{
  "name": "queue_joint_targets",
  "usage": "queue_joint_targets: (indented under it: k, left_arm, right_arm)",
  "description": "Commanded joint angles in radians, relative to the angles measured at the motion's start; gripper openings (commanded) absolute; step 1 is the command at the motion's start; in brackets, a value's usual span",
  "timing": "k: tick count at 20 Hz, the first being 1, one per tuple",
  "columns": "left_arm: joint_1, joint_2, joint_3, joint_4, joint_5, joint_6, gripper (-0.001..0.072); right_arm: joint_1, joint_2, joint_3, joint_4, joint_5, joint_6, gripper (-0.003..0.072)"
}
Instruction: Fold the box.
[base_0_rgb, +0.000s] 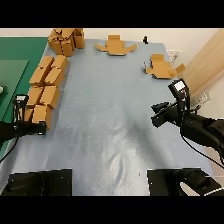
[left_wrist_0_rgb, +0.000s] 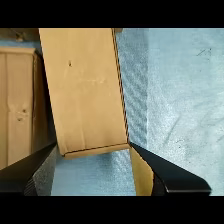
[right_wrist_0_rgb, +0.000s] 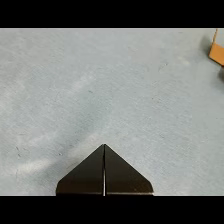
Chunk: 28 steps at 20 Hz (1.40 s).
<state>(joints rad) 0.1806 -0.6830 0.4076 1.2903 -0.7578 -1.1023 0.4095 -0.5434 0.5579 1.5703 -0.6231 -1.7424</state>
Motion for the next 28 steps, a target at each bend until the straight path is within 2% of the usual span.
queue_joint_targets:
  k: [1, 3, 5, 7, 9, 11, 12, 15, 17, 19, 23, 28]
  left_arm:
    - [0.001, 0.006, 0.070, 0.013, -0.054, 0.007, 0.0689]
    - [0.000, 0.006, 0.168, -0.013, -0.134, 0.022, 0.0689]
    - [0.000, 0.016, 0.278, -0.120, -0.225, 0.136, 0.0689]
    - [0.000, 0.021, 0.394, -0.295, -0.312, 0.304, 0.0688]
    - [0.000, 0.008, 0.481, -0.536, -0.379, 0.432, 0.0685]
    - [-0.023, -0.034, 0.529, -0.652, -0.458, 0.480, 0.0463]
    - [-0.060, -0.061, 0.543, -0.666, -0.483, 0.491, 0.0467]
    - [-0.235, -0.127, 0.558, -0.669, -0.458, 0.490, 0.0468]
    - [-0.367, -0.163, 0.560, -0.668, -0.378, 0.489, 0.0468]
    - [-0.445, -0.196, 0.559, -0.664, -0.302, 0.484, 0.0467]
    - [-0.524, -0.244, 0.559, -0.663, -0.282, 0.481, 0.0467]
    - [-0.528, -0.251, 0.560, -0.663, -0.286, 0.481, 0.0467]
  right_arm:
    - [0.000, 0.000, 0.000, 0.008, -0.004, 0.000, 0.0003]
    - [0.000, 0.000, 0.005, 0.009, -0.010, 0.000, 0.0003]
    - [0.000, -0.007, 0.027, 0.037, -0.031, -0.001, 0.0003]
    - [0.000, -0.054, 0.084, 0.113, -0.107, -0.011, 0.0003]
    - [0.000, -0.161, 0.162, 0.278, -0.204, -0.142, 0.0003]
    - [0.004, -0.285, 0.246, 0.469, -0.291, -0.282, 0.0003]
    - [0.004, -0.345, 0.288, 0.528, -0.298, -0.309, 0.0005]
    - [0.003, -0.439, 0.355, 0.541, -0.298, -0.309, 0.0005]
    - [0.003, -0.457, 0.355, 0.500, -0.304, -0.309, 0.0005]
    - [0.003, -0.467, 0.355, 0.493, -0.304, -0.309, 0.0006]
    - [0.003, -0.467, 0.355, 0.493, -0.304, -0.309, 0.0006]
    - [0.003, -0.467, 0.355, 0.493, -0.304, -0.309, 0.0006]
